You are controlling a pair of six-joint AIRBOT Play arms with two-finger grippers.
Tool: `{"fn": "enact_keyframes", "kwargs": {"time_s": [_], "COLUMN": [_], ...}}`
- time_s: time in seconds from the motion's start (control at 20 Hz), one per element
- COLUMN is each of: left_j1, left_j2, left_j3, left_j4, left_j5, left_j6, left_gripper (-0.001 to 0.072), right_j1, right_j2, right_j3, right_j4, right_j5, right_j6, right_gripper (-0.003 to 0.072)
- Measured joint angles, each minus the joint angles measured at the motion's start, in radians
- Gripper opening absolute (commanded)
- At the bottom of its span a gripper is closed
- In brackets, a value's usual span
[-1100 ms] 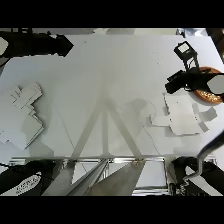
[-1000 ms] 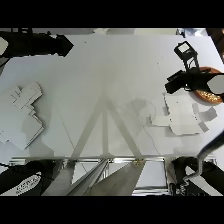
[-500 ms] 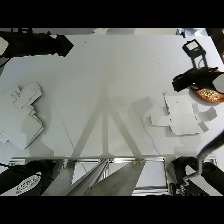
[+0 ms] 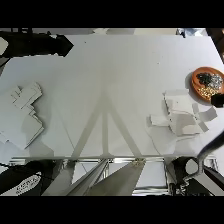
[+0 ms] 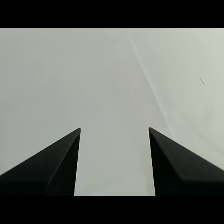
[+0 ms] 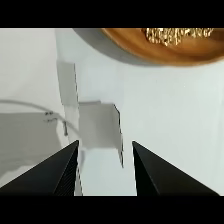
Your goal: Fold the box and place the chain.
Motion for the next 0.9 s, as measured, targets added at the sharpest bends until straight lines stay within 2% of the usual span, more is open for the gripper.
{"fn": "enact_keyframes", "kwargs": {"time_s": [0.25,0.55,0.6,0.65,0.7,0.9], "left_j1": [0.0,0.0,0.0,0.0,0.0,0.0], "left_j2": [0.0,0.0,0.0,0.0,0.0,0.0], "left_j3": [0.0,0.0,0.0,0.0,0.0,0.0], "left_j4": [0.0,0.0,0.0,0.0,0.0,0.0], "left_j5": [0.0,0.0,0.0,0.0,0.0,0.0], "left_j6": [0.0,0.0,0.0,0.0,0.0,0.0], "left_gripper": [0.0465,0.0465,0.0465,0.0465,0.0465,0.0465], "right_j1": [-0.086,-0.105,-0.105,-0.106,-0.106,-0.105], "right_j2": [-0.092,-0.242,-0.264,-0.281,-0.294,-0.318], "right_j3": [0.0,0.0,0.0,0.0,0.0,0.003], "right_j4": [-0.014,-0.013,-0.01,-0.01,-0.009,-0.006], "right_j5": [0.071,0.059,0.051,0.045,0.043,0.018], "right_j6": [-0.039,-0.055,-0.064,-0.074,-0.089,-0.137], "right_gripper": [0.039,0.0383,0.0266,0.0089,0.0009,0.001]}}
